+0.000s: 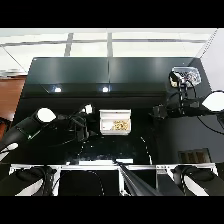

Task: Fold the box and place the chain.

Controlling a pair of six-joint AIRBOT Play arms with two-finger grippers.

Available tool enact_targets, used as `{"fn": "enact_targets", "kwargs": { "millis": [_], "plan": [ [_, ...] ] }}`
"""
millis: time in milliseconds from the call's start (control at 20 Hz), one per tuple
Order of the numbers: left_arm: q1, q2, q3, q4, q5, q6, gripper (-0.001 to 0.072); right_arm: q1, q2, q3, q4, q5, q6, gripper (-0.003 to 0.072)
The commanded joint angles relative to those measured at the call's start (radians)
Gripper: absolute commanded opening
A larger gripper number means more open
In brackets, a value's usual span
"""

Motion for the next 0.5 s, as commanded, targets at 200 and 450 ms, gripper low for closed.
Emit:
{"fn": "enact_targets", "kwargs": {
  "millis": [200, 450],
  "plan": [
    [0.018, -0.14, 0.019, -0.151, 0.034, 0.311, 0.071, 0.0, 0.0, 0.001, 0.003, -0.001, 0.023, 0.0232],
    [-0.003, -0.165, 0.027, -0.219, 0.04, 0.369, 0.071, 0.0, 0.0, 0.001, 0.003, -0.003, 0.023, 0.0232]
  ]
}}
